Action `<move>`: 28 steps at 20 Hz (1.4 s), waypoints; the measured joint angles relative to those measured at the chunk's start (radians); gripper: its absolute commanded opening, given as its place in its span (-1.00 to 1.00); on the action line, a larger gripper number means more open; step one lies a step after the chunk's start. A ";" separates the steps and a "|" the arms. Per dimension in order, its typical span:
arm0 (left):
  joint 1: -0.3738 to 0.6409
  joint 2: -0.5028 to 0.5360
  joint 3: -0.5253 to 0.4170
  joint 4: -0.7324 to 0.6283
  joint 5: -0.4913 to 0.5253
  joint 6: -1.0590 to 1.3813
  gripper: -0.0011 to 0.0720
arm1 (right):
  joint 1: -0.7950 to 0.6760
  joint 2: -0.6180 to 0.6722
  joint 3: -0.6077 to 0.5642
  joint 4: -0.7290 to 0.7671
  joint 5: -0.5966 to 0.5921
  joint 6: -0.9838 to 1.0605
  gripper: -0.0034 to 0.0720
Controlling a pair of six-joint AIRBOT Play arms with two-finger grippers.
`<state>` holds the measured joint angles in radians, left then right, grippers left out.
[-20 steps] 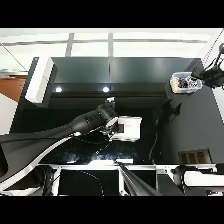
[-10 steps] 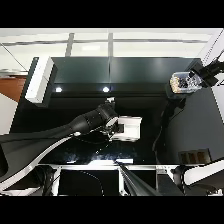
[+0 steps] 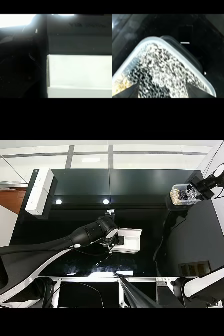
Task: Fold the box and place the chain.
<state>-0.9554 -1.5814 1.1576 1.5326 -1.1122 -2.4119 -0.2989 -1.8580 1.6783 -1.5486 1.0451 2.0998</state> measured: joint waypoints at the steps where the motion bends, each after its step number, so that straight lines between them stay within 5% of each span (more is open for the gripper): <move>1: 0.000 0.000 0.000 0.000 0.000 0.000 -0.88 | 0.000 -0.006 0.000 0.002 -0.010 0.002 0.52; 3: 0.000 0.000 0.000 0.000 0.000 0.000 -0.88 | 0.000 -0.018 0.000 0.001 -0.031 0.006 0.48; 5: 0.000 0.000 0.000 0.000 0.000 0.000 -0.88 | 0.000 -0.028 0.000 0.001 -0.051 0.006 -0.39; 6: 0.000 0.000 0.000 0.000 0.000 0.000 -0.88 | 0.000 -0.031 0.000 0.002 -0.060 0.006 -0.41; 8: 0.000 0.000 0.000 0.000 0.000 0.000 -0.88 | 0.000 -0.033 0.000 0.004 -0.065 0.000 -0.79; 16: 0.000 0.000 0.000 0.000 0.000 0.000 -0.88 | -0.027 0.016 0.036 0.106 0.026 -0.220 -0.80; 28: 0.000 0.000 0.000 -0.019 -0.001 0.000 -0.88 | -0.058 0.425 0.071 0.251 0.056 -0.542 -0.80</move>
